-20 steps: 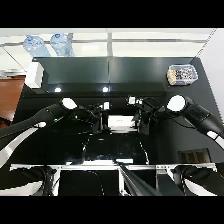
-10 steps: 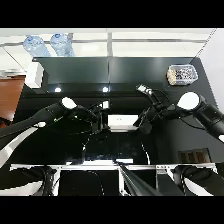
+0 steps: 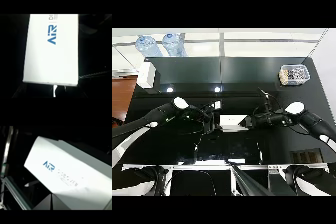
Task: Fold the box and place the chain.
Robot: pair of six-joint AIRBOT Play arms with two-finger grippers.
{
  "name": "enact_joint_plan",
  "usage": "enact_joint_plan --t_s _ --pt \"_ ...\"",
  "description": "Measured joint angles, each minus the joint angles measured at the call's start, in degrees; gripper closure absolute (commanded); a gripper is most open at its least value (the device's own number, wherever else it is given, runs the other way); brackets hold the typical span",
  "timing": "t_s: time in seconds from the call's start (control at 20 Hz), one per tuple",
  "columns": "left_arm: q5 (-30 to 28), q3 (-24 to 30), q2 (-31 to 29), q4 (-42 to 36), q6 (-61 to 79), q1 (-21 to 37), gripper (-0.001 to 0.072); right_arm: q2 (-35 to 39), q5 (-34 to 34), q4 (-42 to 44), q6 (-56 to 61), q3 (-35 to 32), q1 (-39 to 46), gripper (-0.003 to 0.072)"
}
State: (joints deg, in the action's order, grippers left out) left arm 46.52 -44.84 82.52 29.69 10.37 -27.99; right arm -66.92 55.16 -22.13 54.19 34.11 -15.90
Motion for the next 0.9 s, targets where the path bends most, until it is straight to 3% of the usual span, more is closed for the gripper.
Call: enact_joint_plan --t_s 0.5,0.8,0.85,0.9 --pt "-0.07 0.0 0.0 0.02 -0.02 0.0 0.0304 -3.32 -3.5 0.09 0.39 -0.48 0.04 0.0672" --pt "0.2 0.0 0.02 -0.17 -0.22 0.02 0.0304 -2.36 -1.68 -2.03 -0.15 2.38 0.76 0.0671" --pt "0.35 0.0 0.02 -0.17 -0.22 0.07 0.0299 -1.29 0.92 -1.77 -0.22 3.67 1.62 0.0672" --pt "0.33 -0.04 0.0 -0.17 -0.22 0.13 0.0224 -0.11 3.32 -1.86 -0.26 4.74 2.78 0.0672"
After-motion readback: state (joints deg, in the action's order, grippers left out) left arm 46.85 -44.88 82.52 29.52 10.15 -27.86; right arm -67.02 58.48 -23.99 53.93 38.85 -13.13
